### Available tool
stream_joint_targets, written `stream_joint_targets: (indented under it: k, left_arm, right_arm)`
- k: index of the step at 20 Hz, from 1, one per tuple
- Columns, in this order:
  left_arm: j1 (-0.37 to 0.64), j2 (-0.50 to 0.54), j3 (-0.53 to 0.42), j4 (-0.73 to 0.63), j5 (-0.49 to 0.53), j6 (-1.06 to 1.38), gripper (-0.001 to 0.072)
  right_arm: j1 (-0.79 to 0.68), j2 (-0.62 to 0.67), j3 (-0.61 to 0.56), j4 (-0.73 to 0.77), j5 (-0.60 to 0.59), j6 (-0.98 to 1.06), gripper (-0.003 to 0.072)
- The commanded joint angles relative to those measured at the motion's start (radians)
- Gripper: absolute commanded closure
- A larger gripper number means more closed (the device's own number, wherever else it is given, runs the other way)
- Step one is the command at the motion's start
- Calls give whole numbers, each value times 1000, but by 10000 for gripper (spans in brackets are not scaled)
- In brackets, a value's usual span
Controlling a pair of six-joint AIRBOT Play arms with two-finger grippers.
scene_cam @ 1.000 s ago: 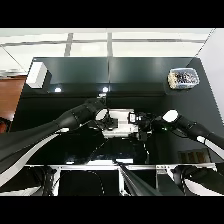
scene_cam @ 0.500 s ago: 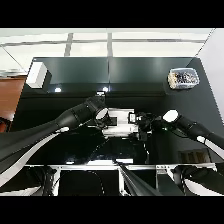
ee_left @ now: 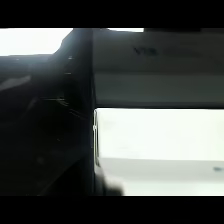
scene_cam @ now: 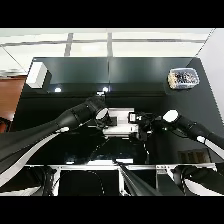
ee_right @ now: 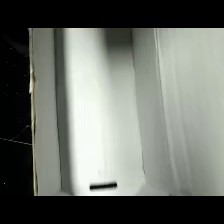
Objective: Fold the box and place the chain.
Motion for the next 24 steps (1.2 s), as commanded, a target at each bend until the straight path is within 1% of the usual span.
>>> stream_joint_targets:
  k: [1, 4, 6, 8, 10, 12, 16, 18, 19, 20, 21, 22, 23, 24]
  left_arm:
    - [0, 0, 2, 4, -11, 2, 687]
    - [0, 1, 2, 4, -14, 3, 687]
    - [0, 1, 2, 4, -14, 3, 687]
    - [0, 1, 2, 4, -13, 3, 687]
    - [0, 1, 2, 3, -14, 7, 687]
    - [0, 1, 2, -4, -14, 26, 687]
    - [1, 1, 2, -4, -17, 25, 687]
    - [2, 1, 2, -4, -17, 25, 687]
    - [2, 1, 2, -4, -17, 25, 687]
    - [2, 1, 2, -4, -17, 26, 687]
    - [2, 1, 2, -4, -17, 25, 687]
    - [2, 1, 2, -4, -17, 25, 687]
    - [2, 1, 2, -4, -17, 25, 687]
    - [2, 1, 2, -4, -16, 25, 687]
  right_arm:
    - [0, 5, 1, 3, 1, 26, 38]
    - [-3, 52, 1, -2, 41, 29, 39]
    - [-14, 102, 1, -17, 40, 32, 40]
    - [-32, 138, 1, -77, 40, 41, 40]
    - [-53, 144, 1, -135, 41, 50, 40]
    - [-60, 144, 1, -158, 40, 48, 41]
    - [-60, 145, 1, -161, 62, 22, 41]
    - [-59, 144, 1, -160, 62, -23, 43]
    - [-58, 144, 1, -158, 65, -53, 111]
    - [-58, 144, 1, -151, 79, -68, 113]
    - [-58, 144, 1, -150, 95, -67, 213]
    - [-58, 144, 1, -150, 116, -57, 231]
    - [-58, 144, 1, -150, 125, -25, 289]
    - [-58, 144, 1, -150, 125, 14, 426]
